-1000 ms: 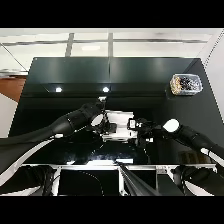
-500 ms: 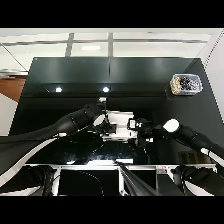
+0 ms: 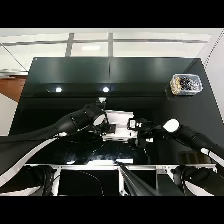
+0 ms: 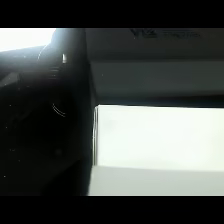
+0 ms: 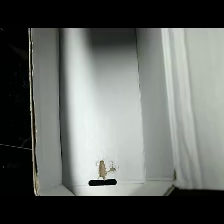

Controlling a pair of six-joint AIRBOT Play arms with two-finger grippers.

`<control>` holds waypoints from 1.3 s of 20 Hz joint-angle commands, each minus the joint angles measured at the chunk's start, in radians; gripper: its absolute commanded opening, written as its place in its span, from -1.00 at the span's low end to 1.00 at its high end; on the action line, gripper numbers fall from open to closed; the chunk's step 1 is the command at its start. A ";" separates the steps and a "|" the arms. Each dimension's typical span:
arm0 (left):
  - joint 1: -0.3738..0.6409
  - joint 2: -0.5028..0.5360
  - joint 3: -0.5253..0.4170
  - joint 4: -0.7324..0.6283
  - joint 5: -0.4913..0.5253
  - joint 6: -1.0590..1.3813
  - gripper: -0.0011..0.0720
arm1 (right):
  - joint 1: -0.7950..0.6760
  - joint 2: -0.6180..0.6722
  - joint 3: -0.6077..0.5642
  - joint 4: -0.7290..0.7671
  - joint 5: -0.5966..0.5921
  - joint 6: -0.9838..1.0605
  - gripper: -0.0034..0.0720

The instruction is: Fold the box and place the chain.

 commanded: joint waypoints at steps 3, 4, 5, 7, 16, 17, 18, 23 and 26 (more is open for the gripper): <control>0.000 -0.001 0.011 0.000 -0.014 -0.003 -0.12 | 0.000 0.000 0.000 0.000 -0.001 0.000 0.18; 0.000 -0.001 0.018 0.003 -0.017 -0.003 -0.12 | 0.000 0.000 0.000 0.000 -0.001 0.000 0.18; 0.000 -0.001 0.024 0.004 -0.017 -0.003 -0.12 | 0.000 0.000 0.000 0.000 -0.001 0.000 0.18; 0.000 -0.001 0.031 0.006 -0.014 -0.003 -0.12 | 0.000 0.000 0.000 0.000 -0.001 0.000 0.18; 0.000 -0.013 0.030 0.003 -0.021 0.008 -0.85 | 0.000 0.000 0.000 0.000 -0.001 0.000 0.18; 0.000 -0.013 0.030 0.003 -0.021 0.011 -0.88 | 0.000 0.000 0.000 0.000 -0.001 0.000 0.18; 0.000 -0.013 0.031 0.002 -0.022 0.012 -0.88 | 0.000 0.000 0.000 0.000 0.000 0.000 0.18; 0.011 -0.005 0.031 0.006 -0.063 0.028 -0.88 | 0.000 0.028 0.001 -0.018 0.024 0.045 0.94; 0.034 -0.003 0.030 0.010 -0.096 0.029 -0.88 | 0.000 0.069 0.001 -0.124 0.048 0.066 0.94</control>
